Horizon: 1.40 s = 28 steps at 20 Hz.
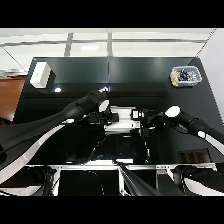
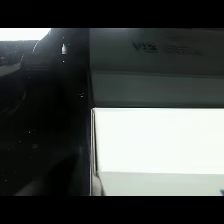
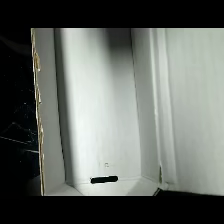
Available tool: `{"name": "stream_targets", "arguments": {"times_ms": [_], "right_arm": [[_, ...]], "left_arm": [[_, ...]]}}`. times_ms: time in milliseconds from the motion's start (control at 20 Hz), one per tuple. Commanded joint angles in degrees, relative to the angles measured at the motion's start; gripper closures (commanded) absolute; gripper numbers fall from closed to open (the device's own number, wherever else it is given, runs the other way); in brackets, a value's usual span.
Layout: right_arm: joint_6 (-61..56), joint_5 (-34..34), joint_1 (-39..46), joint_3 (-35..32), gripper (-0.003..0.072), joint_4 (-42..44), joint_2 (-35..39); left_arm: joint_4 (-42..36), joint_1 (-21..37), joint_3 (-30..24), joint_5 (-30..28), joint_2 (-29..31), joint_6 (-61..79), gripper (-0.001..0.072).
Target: Fold the box and place the chain.
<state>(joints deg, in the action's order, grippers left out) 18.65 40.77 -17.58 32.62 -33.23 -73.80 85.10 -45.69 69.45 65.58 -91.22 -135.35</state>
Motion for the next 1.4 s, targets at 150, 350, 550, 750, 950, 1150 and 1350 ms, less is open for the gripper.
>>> {"name": "stream_targets", "arguments": {"times_ms": [150,350,550,750,950,1150,1350], "right_arm": [[-0.04,0.00,-0.04,-0.02,0.0274,0.04,-0.04],[-0.04,-0.02,-0.04,-0.02,0.0274,0.04,-0.04],[-0.07,-0.04,-0.04,-0.02,0.0274,0.07,-0.04],[-0.17,-0.13,-0.04,-0.02,0.0274,0.07,-0.04],[-0.20,-0.13,-0.04,-0.02,0.0274,0.09,-0.04],[-0.17,-0.13,-0.04,-0.02,0.0274,0.09,-0.04],[-3.15,-0.50,-0.04,0.09,0.0128,0.35,0.11]], "left_arm": [[-0.33,-0.02,-0.04,-1.16,-0.04,0.02,0.0686],[-0.57,-0.02,0.00,-1.14,-0.04,0.04,0.0509],[-0.52,-0.02,-0.02,-0.55,-0.04,-0.13,0.0297],[-0.57,-0.02,-0.02,-0.57,-0.39,-0.37,0.0301],[-0.59,-0.02,-0.02,-0.46,-0.63,-0.33,0.0477],[-0.61,-0.02,-0.02,-0.39,-0.63,-0.11,0.0686],[-0.63,-0.02,0.00,-0.39,-0.63,-0.11,0.0686]]}}
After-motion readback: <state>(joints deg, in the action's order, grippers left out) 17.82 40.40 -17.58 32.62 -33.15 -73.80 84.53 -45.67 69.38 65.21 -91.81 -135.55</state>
